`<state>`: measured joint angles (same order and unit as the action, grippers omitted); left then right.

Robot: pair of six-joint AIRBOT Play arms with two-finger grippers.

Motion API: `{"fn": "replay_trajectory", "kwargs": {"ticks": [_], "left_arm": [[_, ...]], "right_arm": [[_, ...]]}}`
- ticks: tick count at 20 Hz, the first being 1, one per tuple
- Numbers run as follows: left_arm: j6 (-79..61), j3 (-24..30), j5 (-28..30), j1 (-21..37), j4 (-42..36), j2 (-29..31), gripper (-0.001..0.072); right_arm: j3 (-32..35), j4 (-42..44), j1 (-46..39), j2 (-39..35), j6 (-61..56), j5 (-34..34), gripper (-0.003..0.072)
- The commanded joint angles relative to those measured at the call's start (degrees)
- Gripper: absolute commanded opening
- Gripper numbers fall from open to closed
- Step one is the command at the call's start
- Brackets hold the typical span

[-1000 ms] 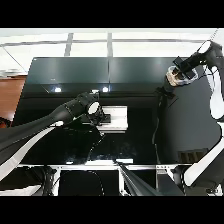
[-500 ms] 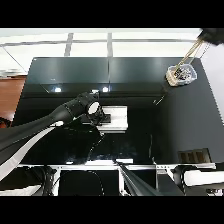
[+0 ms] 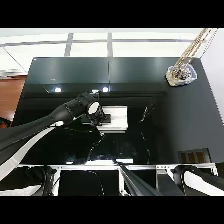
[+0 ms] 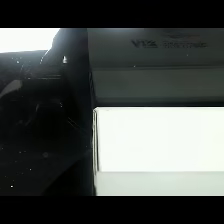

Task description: Fold the box and place the chain.

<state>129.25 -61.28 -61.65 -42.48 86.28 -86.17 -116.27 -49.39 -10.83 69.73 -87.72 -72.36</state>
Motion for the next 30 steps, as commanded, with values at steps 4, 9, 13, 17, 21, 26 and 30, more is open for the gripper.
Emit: {"fn": "replay_trajectory", "kwargs": {"ticks": [4, 9, 13, 17, 21, 26, 30], "left_arm": [[0.00, -0.04, 0.04, 0.02, -0.02, -0.04, 0.0031], [0.00, -0.04, 0.35, 0.02, -0.02, -0.04, 0.0031], [0.00, -0.04, -0.09, 0.02, -0.04, -0.04, 0.0031], [0.00, -0.04, -0.11, 0.02, -0.02, -0.04, 0.0031], [0.00, -0.04, 0.04, 0.02, -0.02, -0.04, 0.0031], [0.00, -0.04, 0.07, 0.02, -0.02, -0.04, 0.0031], [0.00, -0.04, 0.09, 0.02, -0.02, -0.04, 0.0031]], "right_arm": [[0.02, 13.05, 1.70, -4.22, 2.93, -4.44, 0.0019], [0.57, 14.88, 8.17, -4.24, 3.87, -10.64, 0.0019], [6.29, 14.03, 14.58, -5.07, 5.99, -13.16, 0.0020], [12.63, 10.32, 19.82, -5.20, 6.49, -16.39, 0.0020], [19.87, 9.99, 23.56, -5.18, 7.26, -15.15, 0.0020], [31.08, 10.23, 27.63, -5.16, 9.40, -9.16, 0.0019], [38.86, 11.28, 29.70, -5.16, 11.32, -4.42, 0.0019]]}}
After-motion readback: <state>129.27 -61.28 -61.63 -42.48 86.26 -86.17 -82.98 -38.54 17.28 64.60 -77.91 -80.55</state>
